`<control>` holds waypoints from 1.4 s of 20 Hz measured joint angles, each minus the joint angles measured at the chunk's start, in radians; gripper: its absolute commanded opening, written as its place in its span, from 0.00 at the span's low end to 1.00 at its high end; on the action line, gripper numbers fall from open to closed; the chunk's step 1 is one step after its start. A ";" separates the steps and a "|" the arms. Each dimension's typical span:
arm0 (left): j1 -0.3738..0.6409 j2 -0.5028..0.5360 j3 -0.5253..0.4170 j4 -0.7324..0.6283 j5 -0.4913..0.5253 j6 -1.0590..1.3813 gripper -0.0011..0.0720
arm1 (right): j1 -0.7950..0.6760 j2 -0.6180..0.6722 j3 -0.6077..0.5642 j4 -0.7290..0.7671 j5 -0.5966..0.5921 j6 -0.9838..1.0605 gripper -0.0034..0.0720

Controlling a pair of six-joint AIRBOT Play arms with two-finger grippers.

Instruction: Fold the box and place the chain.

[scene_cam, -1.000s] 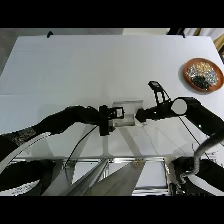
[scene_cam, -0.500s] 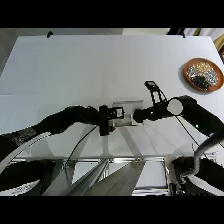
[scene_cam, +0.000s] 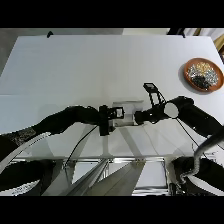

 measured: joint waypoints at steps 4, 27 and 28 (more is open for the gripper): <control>0.000 0.000 0.000 0.000 0.000 0.000 0.30 | 0.027 -0.002 0.004 -0.059 -0.001 0.063 0.77; 0.000 0.000 0.000 0.000 0.000 0.000 0.30 | 0.177 -0.169 0.118 -0.214 0.107 0.299 0.35; 0.000 0.000 0.000 0.000 0.000 0.000 0.30 | 0.179 -0.172 0.118 -0.215 0.108 0.300 0.28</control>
